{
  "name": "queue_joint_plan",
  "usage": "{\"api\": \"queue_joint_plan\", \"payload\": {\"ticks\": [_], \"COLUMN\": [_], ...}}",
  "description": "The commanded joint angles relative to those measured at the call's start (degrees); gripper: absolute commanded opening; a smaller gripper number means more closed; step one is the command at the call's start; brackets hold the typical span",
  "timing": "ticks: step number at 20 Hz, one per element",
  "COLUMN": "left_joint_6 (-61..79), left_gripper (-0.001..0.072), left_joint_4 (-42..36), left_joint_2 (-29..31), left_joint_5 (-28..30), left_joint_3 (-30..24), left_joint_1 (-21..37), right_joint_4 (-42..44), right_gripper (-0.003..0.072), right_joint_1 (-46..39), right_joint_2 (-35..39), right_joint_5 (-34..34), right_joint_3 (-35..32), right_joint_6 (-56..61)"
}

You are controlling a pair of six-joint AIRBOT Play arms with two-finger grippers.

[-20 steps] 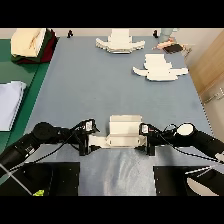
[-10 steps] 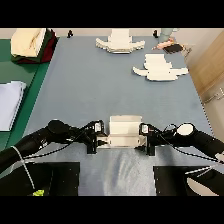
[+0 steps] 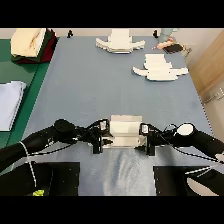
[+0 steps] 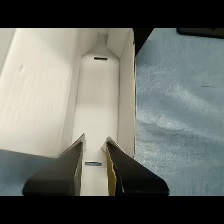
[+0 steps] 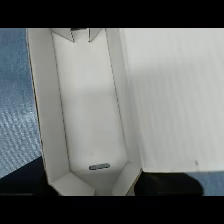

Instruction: Fold the box.

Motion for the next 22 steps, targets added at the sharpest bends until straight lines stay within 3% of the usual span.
{"api": "queue_joint_plan", "payload": {"ticks": [1,2,3,4,11,12,13,14,15,16,19,22], "left_joint_6": [0.48,0.61,0.59,0.55,0.52,0.48,0.42,-0.24,-2.01,-4.15,-10.69,-21.59], "left_gripper": [0.0229,0.0236,0.0403,0.0681,0.0698,0.0527,0.0217,0.0106,0.0095,0.0018,0.0018,0.0018], "left_joint_4": [-2.84,-2.80,-2.62,-2.67,-2.58,-2.56,-2.47,-2.27,-2.08,-0.85,7.63,18.43], "left_joint_2": [-1.92,-2.21,-2.19,-2.19,-2.16,-2.16,-2.01,-1.53,-0.74,0.46,5.51,10.69], "left_joint_5": [0.26,0.63,1.07,1.33,1.79,1.95,2.69,4.09,5.84,7.82,10.51,6.69], "left_joint_3": [0.09,0.09,0.09,0.09,0.09,0.09,0.09,0.09,0.09,0.09,0.02,-0.66], "left_joint_1": [-0.94,-0.94,-0.94,-0.94,-0.92,-0.92,-0.92,-0.92,-0.92,-0.92,-0.79,-0.68], "right_joint_4": [0.00,0.00,0.00,0.00,0.00,0.00,0.00,0.00,0.00,0.00,0.00,0.00], "right_gripper": [0.0511,0.0511,0.0511,0.0511,0.0511,0.0511,0.0511,0.0511,0.0511,0.0511,0.0511,0.0511], "right_joint_1": [0.04,0.04,0.04,0.04,0.04,0.04,0.04,0.04,0.04,0.04,0.04,0.04], "right_joint_2": [0.04,0.04,0.04,0.04,0.04,0.04,0.04,0.04,0.04,0.04,0.04,0.04], "right_joint_5": [0.02,0.02,0.02,0.02,0.02,0.02,0.02,0.02,0.02,0.02,0.02,0.02], "right_joint_3": [0.02,0.02,0.02,0.02,0.02,0.02,0.02,0.02,0.02,0.02,0.02,0.02], "right_joint_6": [0.02,0.02,0.02,0.02,0.02,0.00,0.00,0.00,0.02,0.00,0.02,0.02]}}
